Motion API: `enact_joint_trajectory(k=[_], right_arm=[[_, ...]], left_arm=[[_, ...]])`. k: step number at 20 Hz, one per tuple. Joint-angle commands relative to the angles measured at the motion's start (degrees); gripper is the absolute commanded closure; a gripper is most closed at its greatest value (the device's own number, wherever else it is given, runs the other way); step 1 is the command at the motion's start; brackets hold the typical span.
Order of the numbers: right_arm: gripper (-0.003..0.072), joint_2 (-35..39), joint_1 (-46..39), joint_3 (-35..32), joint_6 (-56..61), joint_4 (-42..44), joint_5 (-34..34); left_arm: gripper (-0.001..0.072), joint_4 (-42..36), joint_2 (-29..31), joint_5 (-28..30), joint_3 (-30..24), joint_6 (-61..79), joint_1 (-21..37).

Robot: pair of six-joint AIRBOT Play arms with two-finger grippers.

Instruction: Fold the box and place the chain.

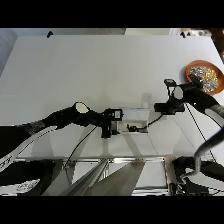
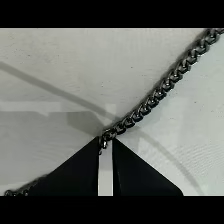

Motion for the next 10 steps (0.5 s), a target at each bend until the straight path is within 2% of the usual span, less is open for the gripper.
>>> enact_joint_trajectory(k=[1,5,10], right_arm=[[0.0667,-0.15,-0.04,-1.22,-1.90,-0.20,0.81],[0.0667,3.82,-0.04,-1.22,-6.12,-2.03,3.61],[0.0667,20.44,-0.04,-1.20,-10.14,-0.26,10.54]], left_arm=[[0.0436,0.00,0.02,0.02,0.00,0.00,0.04],[0.0436,0.00,0.02,0.00,0.00,0.02,0.04],[0.0436,0.00,0.02,0.02,0.00,0.00,0.04]])
